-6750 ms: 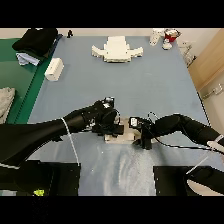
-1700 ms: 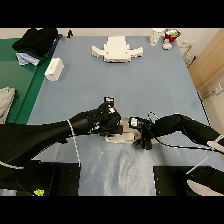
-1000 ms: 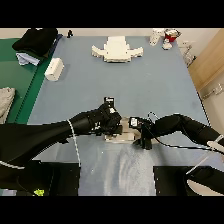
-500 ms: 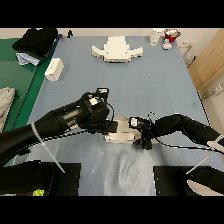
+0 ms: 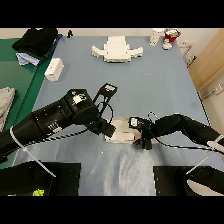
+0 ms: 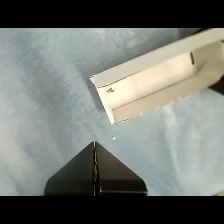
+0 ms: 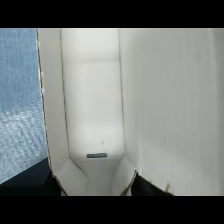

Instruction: Fold the box.

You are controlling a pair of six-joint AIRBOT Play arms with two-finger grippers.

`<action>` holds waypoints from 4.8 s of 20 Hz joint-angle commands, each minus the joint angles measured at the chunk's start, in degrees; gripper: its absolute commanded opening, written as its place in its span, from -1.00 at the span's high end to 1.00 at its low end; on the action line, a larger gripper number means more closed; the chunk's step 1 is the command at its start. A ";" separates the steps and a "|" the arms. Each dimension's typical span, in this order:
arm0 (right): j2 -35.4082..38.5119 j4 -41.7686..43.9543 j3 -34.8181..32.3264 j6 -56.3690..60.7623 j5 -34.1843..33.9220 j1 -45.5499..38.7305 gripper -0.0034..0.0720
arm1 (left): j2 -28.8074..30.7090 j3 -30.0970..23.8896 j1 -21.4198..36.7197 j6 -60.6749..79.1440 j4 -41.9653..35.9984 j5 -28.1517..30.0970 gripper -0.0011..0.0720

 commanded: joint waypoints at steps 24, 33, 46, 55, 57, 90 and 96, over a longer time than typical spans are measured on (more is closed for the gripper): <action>-0.04 0.00 0.07 0.00 0.00 0.04 -0.35 | -1.16 -37.64 30.60 142.53 -68.46 34.82 -0.91; -0.04 0.02 0.07 0.00 0.00 0.04 -0.35 | -3.43 -37.42 28.96 142.59 -70.42 34.38 -0.90; -0.04 0.02 0.07 0.00 0.00 0.04 -0.35 | -4.44 -37.03 27.04 138.05 -69.81 38.47 -0.62; -0.04 0.00 0.07 0.00 0.00 0.04 -0.35 | -6.99 -34.27 27.04 131.10 -65.59 38.21 -0.64; -0.04 0.00 0.07 0.00 0.00 0.04 -0.35 | -7.58 -33.62 27.04 129.63 -64.19 37.59 -0.65; -0.04 0.00 0.07 0.00 0.00 0.04 -0.35 | -7.61 -33.62 25.49 130.99 -64.76 37.48 -0.93; -0.04 0.02 0.07 0.00 0.00 0.04 -0.35 | -7.63 -33.62 25.24 130.97 -64.74 37.83 -0.93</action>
